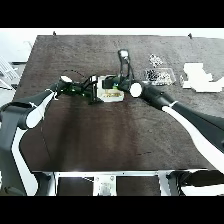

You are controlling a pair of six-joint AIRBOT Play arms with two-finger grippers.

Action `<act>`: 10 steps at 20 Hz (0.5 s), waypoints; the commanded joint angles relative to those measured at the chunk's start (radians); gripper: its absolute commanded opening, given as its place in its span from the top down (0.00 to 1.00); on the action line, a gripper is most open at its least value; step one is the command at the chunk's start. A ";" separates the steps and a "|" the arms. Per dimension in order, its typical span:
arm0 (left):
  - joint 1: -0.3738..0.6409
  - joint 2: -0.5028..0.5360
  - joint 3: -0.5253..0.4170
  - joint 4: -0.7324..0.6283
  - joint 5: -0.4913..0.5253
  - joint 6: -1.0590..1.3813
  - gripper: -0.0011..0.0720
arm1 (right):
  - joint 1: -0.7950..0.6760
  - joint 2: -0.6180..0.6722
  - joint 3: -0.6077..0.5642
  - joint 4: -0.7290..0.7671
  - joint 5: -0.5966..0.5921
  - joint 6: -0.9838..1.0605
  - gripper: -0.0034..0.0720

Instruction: Fold the box and place the chain.

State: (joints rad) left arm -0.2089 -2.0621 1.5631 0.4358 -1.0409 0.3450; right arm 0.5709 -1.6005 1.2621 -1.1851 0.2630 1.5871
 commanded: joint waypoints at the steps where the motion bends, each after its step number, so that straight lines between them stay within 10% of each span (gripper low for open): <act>1: 0.000 0.001 0.000 0.000 0.000 0.000 0.42 | 0.020 -0.102 0.000 0.023 -0.014 0.006 0.74; 3: 0.000 0.001 0.000 0.000 0.000 0.000 0.42 | 0.001 -0.115 0.000 0.021 -0.011 0.006 0.46; 8: 0.000 0.001 0.000 0.000 0.000 0.000 0.42 | -0.098 0.014 0.001 0.001 0.056 -0.069 0.45; 10: 0.000 0.001 0.000 0.000 0.000 0.000 0.42 | -0.153 0.077 0.001 -0.054 0.145 -0.142 0.28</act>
State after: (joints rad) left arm -0.2089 -2.0621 1.5631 0.4358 -1.0409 0.3450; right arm 0.4770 -1.5925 1.2629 -1.1881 0.3130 1.5330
